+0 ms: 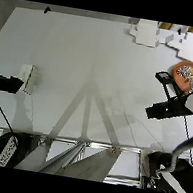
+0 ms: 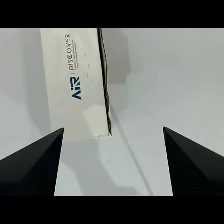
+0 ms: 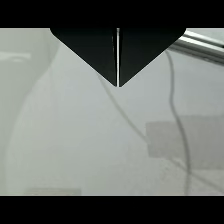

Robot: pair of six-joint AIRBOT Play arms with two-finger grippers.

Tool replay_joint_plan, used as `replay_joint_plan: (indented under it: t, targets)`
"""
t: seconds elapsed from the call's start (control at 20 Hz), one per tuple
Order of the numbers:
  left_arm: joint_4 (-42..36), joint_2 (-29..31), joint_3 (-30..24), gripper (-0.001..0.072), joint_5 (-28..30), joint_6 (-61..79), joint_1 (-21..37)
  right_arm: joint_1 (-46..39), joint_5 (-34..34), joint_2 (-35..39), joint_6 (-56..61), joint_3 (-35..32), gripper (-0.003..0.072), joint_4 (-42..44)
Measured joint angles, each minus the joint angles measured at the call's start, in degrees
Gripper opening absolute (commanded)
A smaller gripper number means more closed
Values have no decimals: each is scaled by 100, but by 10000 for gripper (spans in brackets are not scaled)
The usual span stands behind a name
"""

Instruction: Fold the box and place the chain.

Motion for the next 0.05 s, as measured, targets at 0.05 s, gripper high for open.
replay_joint_plan:
  t: [0.05]
  targets:
    - [0, 22, -2, 692, -11, -7, -15, -2, 0, 0, 0, 0, 21, 0]
